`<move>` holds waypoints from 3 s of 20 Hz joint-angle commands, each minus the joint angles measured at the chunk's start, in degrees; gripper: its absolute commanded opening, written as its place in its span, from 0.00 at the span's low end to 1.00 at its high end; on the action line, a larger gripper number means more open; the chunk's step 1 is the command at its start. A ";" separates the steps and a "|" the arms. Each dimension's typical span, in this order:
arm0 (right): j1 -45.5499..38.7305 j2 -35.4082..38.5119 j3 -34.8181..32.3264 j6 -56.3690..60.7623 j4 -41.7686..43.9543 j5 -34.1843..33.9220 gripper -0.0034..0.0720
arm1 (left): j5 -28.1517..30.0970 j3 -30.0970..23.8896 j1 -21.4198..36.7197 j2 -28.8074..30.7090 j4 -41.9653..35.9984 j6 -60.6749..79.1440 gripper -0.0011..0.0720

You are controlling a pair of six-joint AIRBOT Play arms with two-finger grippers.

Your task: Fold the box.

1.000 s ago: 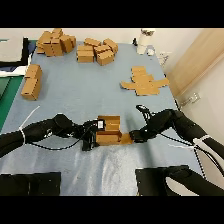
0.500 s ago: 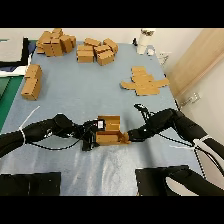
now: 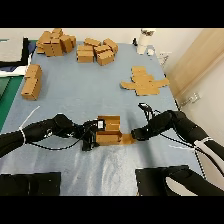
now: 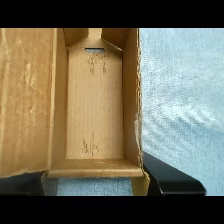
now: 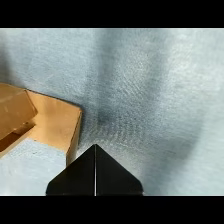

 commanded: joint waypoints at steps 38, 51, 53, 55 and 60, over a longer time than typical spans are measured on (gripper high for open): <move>3.91 1.90 2.03 -7.45 18.23 -2.93 0.55 | 0.00 0.04 0.00 0.00 0.00 0.00 0.73; 17.59 0.39 6.40 18.93 -0.46 3.98 0.54 | 0.00 0.04 0.00 0.00 0.00 0.00 0.73; 23.02 -1.09 9.09 29.03 -8.13 2.82 0.54 | 0.00 0.07 0.00 0.00 0.00 0.00 0.73; 27.65 -4.02 12.39 37.48 -13.64 0.81 0.54 | 0.00 0.04 0.00 0.00 0.00 0.00 0.73; 36.04 -14.27 21.49 53.72 -24.57 -9.33 0.53 | -0.02 0.04 0.00 0.00 0.00 0.00 0.73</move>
